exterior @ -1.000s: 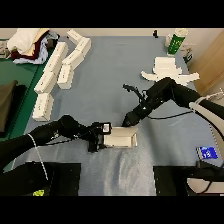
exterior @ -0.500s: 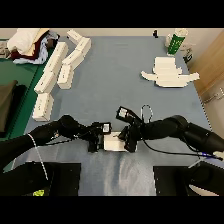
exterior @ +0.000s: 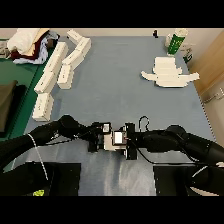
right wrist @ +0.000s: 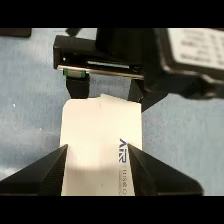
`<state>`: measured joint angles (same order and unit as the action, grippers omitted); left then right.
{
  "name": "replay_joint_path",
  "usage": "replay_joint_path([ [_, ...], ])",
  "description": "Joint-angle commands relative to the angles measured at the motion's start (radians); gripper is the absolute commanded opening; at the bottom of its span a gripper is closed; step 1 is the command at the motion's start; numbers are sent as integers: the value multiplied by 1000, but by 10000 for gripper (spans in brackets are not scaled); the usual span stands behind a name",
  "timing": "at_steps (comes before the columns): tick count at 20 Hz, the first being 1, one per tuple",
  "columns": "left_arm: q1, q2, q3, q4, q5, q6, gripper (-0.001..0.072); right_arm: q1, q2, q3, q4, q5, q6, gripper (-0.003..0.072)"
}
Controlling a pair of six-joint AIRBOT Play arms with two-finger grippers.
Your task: Fold the box.
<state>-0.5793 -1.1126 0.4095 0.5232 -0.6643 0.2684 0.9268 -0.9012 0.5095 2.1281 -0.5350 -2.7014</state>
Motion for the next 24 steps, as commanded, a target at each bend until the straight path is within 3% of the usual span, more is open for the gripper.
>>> replay_joint_path([
  [1, 0, 0, 0, 0, 0, 0, 539, 10, -34, -2, -5, 25, -131, 587],
  [12, 0, 0, 0, 0, 1, 0, 539, 10, -8, -2, -106, 64, -146, 577],
  [14, 0, 0, 0, 0, 0, 0, 539, 9, 2, 0, -121, 64, -145, 513],
  [24, 0, 0, 0, 0, 0, 0, 539, 8, 32, 3, -135, 90, -145, 513],
])
